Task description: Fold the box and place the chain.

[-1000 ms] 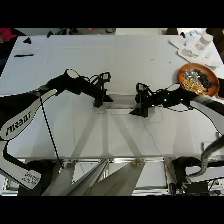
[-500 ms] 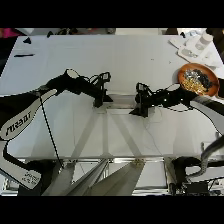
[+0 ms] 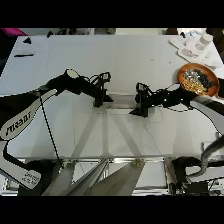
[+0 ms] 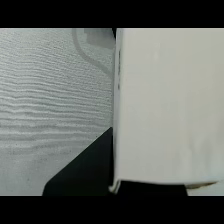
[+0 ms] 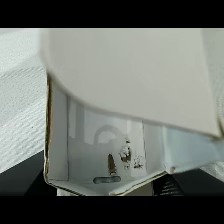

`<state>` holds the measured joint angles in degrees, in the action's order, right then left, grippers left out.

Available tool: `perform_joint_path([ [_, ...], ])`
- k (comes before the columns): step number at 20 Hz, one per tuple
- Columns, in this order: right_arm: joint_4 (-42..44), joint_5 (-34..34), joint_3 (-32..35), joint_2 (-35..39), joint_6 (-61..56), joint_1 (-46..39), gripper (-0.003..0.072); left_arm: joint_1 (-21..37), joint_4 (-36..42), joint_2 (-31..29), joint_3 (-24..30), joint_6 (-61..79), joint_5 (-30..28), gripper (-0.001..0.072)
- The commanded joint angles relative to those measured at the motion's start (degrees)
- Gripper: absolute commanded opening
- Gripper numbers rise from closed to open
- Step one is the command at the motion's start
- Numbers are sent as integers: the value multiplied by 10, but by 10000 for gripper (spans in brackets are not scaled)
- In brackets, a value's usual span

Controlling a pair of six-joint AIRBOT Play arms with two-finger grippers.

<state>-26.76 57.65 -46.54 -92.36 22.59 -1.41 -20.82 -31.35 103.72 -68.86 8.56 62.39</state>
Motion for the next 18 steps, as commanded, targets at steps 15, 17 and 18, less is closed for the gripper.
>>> perform_joint_path([
  [15,0,0,-1,0,0,0,502,14,-29,-31,0,-11,7,239],
  [17,0,0,-1,0,0,0,502,33,-59,-63,0,-44,18,239],
  [18,0,0,-1,0,0,0,502,45,-84,-81,0,-66,30,239],
])
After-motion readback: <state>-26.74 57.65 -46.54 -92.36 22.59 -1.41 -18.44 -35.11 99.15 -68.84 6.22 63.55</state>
